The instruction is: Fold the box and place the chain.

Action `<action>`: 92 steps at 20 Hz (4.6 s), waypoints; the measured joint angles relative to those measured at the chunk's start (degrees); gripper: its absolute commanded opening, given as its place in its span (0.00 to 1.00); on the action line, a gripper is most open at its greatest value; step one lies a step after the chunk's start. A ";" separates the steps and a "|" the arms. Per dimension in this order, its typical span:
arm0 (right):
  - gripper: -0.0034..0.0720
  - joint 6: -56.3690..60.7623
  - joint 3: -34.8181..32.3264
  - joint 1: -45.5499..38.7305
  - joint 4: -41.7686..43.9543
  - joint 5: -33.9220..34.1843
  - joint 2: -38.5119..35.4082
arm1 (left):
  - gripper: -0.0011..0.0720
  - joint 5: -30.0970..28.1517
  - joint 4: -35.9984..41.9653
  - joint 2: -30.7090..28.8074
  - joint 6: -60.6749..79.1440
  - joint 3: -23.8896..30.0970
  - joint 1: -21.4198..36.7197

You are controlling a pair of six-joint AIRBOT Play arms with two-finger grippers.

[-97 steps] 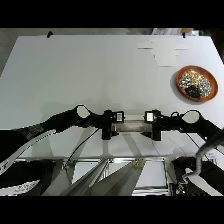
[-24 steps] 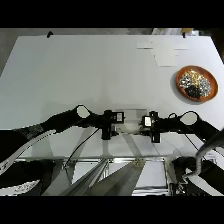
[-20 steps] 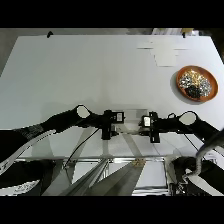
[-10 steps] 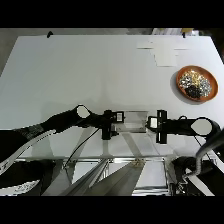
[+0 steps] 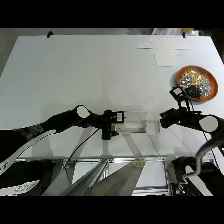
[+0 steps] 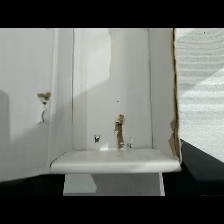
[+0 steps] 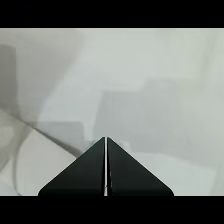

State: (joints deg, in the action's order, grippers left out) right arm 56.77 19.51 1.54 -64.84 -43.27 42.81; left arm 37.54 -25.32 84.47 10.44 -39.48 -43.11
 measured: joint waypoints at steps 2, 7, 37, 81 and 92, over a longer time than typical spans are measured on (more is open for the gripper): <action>0.06 5.79 0.00 -1.14 -1.11 -1.79 2.97 | 0.30 0.00 0.00 0.00 0.00 0.00 0.00; 0.06 10.29 0.02 -2.16 3.87 -7.08 9.84 | 0.30 0.00 -0.02 0.00 0.00 0.00 0.00; 0.31 2.73 0.02 -2.36 23.23 -19.52 5.49 | 0.30 -0.02 -0.02 0.00 0.00 0.00 0.00; 0.29 75.25 17.20 36.74 -22.93 -11.32 23.08 | 0.30 -0.02 0.00 0.00 0.02 0.00 0.00; 0.23 76.78 19.65 39.32 -24.92 -13.64 27.91 | 0.30 0.00 -0.02 0.00 0.02 0.00 0.00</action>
State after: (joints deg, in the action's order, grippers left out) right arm 133.56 39.16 40.86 -89.76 -56.90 70.72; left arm 37.54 -25.34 84.47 10.46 -39.48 -43.11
